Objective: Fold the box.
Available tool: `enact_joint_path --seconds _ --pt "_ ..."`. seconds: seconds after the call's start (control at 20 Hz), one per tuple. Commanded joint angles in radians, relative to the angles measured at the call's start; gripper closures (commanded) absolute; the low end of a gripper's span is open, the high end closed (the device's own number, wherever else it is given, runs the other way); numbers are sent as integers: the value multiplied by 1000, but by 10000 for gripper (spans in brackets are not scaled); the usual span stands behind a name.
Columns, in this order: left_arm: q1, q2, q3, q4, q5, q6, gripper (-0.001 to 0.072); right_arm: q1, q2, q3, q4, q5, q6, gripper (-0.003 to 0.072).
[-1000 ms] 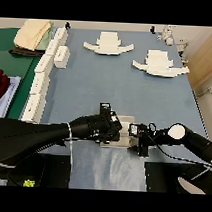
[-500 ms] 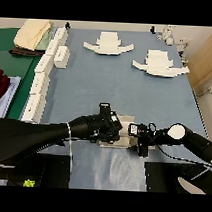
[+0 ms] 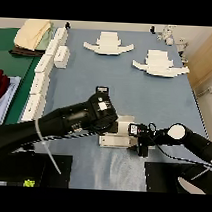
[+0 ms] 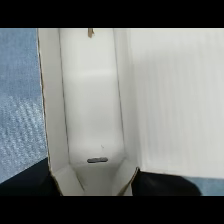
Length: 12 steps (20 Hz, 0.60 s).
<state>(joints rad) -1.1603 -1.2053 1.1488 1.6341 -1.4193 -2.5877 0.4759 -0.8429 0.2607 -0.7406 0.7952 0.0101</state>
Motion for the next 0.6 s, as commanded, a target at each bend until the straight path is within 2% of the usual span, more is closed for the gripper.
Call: enact_joint_path --seconds 0.0,0.1,0.2,0.3,0.45,0.55 --pt "2 38 14 9 44 154 693 0 1 0 0 0 0 183" --pt "3 40 14 5 113 268 692 0 1 0 0 0 0 182" --pt "2 48 14 16 132 386 692 0 1 0 0 0 0 183" --pt "49 96 -20 -48 176 544 693 0 1 0 0 0 0 182" --pt "153 253 -201 -149 311 860 694 0 1 0 0 0 0 182" --pt "262 389 -373 -324 371 1321 692 0 1 0 0 0 0 183"
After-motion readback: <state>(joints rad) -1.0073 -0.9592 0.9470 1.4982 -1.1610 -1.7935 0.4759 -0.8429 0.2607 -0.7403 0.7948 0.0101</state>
